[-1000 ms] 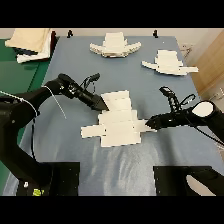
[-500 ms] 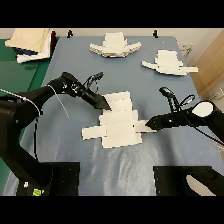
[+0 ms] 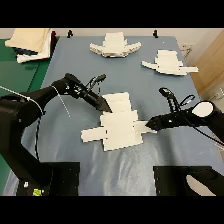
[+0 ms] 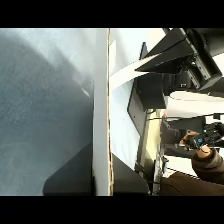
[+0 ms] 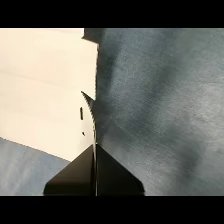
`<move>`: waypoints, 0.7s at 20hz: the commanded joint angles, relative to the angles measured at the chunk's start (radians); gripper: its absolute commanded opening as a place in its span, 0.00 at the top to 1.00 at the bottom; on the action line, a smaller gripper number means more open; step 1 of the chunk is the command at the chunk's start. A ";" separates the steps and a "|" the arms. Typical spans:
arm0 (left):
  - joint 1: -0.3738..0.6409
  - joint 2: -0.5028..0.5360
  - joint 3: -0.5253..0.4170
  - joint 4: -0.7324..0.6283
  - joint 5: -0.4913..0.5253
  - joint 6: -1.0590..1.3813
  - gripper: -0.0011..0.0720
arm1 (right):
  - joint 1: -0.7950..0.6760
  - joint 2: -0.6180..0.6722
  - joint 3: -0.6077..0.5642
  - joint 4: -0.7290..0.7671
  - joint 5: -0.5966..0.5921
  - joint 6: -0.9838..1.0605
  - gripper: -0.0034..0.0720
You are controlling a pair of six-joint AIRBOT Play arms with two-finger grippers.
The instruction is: Fold the box.
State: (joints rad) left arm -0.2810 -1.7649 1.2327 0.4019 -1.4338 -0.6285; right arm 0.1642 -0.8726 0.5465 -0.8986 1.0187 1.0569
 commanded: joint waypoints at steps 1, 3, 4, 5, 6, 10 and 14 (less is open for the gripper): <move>0.000 -0.001 0.000 0.002 0.009 0.003 0.96 | 0.000 0.001 0.001 0.000 -0.007 0.000 0.69; 0.000 0.000 0.000 0.004 0.009 0.051 0.97 | -0.003 0.001 0.005 -0.018 -0.027 0.014 0.48; -0.003 0.010 0.000 0.016 0.013 0.114 0.97 | -0.003 0.002 0.019 -0.060 -0.041 0.066 0.48; -0.013 0.033 0.000 0.043 0.047 0.153 0.97 | -0.003 0.001 0.043 -0.112 -0.043 0.134 0.45; -0.032 0.066 0.000 0.084 0.106 0.186 0.97 | -0.003 0.002 0.077 -0.168 -0.038 0.209 0.38; -0.148 0.219 -0.056 0.151 0.342 0.356 0.97 | -0.003 0.013 0.236 -0.374 0.006 0.429 0.31; -0.203 0.372 -0.219 0.031 0.541 0.589 0.97 | -0.003 0.022 0.328 -0.396 0.003 0.518 0.32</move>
State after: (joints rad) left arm -0.4446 -1.4914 1.1061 0.5003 -1.0618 -0.2256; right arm 0.1619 -0.8558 0.8097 -1.2343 1.0180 1.4708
